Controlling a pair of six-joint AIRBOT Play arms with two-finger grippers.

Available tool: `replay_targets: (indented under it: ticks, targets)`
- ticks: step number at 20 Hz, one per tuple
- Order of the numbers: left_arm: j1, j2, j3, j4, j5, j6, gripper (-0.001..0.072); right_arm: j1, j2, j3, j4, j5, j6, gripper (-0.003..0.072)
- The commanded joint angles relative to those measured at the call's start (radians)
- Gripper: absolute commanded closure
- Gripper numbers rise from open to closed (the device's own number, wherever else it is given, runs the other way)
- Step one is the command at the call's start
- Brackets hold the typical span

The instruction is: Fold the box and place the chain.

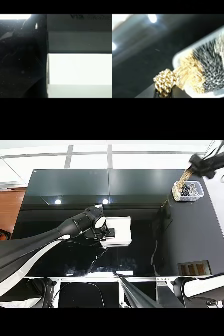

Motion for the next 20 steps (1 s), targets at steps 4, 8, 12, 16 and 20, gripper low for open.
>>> replay_targets:
  ticks: [4,8,12,16,20]
  targets:
    - [0.001,0.000,0.000,0.000,0.000,0.000,0.0680,-0.001,0.349,0.008,0.079,0.039,-0.212,0.0675]
    - [0.001,0.000,0.000,-0.002,0.001,0.000,0.0680,0.002,0.497,0.008,0.285,0.146,-0.286,0.0675]
    - [0.001,0.000,0.000,-0.001,0.000,0.000,0.0680,0.052,0.599,0.007,0.324,0.198,-0.302,0.0675]
    - [0.001,0.000,0.000,-0.002,0.000,0.000,0.0679,0.150,0.649,0.007,0.325,0.245,-0.309,0.0679]
    - [0.001,0.000,0.000,-0.001,0.000,0.000,0.0680,0.252,0.650,-0.016,0.343,0.376,-0.357,0.0680]
